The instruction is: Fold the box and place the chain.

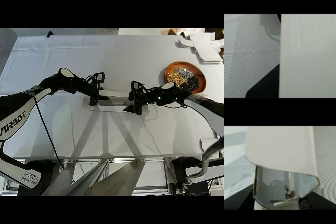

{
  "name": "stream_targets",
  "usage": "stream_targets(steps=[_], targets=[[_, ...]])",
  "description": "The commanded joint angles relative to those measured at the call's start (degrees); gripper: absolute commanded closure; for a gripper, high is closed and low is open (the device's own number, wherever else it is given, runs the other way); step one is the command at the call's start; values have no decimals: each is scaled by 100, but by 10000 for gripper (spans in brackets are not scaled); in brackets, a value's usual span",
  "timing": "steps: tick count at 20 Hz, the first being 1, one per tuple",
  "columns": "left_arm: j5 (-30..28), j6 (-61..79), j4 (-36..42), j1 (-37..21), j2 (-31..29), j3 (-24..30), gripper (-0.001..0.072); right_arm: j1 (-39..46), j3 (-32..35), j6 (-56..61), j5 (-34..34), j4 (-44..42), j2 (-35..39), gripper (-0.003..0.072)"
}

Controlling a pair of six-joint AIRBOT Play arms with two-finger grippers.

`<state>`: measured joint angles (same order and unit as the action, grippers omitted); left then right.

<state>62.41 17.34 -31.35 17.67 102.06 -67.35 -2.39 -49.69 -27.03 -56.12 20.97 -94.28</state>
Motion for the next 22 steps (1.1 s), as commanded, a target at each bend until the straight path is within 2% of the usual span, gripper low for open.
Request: stream_targets(steps=[1,9,11,12,18,22], targets=[[-2,0,0,-7,-2,-4,698,-4,2,-2,-4,0,4,225],[-2,2,85,-7,-13,-4,693,-4,2,-2,-4,0,4,225],[0,0,85,-7,-15,-4,625,-4,2,-2,-4,0,4,225],[0,0,85,-7,-15,-4,613,-4,2,-2,-4,0,4,225],[238,-2,81,-35,-37,-4,613,-4,2,-2,-4,0,4,225],[380,0,26,-66,-295,-4,613,-4,2,-2,-4,0,4,225]])
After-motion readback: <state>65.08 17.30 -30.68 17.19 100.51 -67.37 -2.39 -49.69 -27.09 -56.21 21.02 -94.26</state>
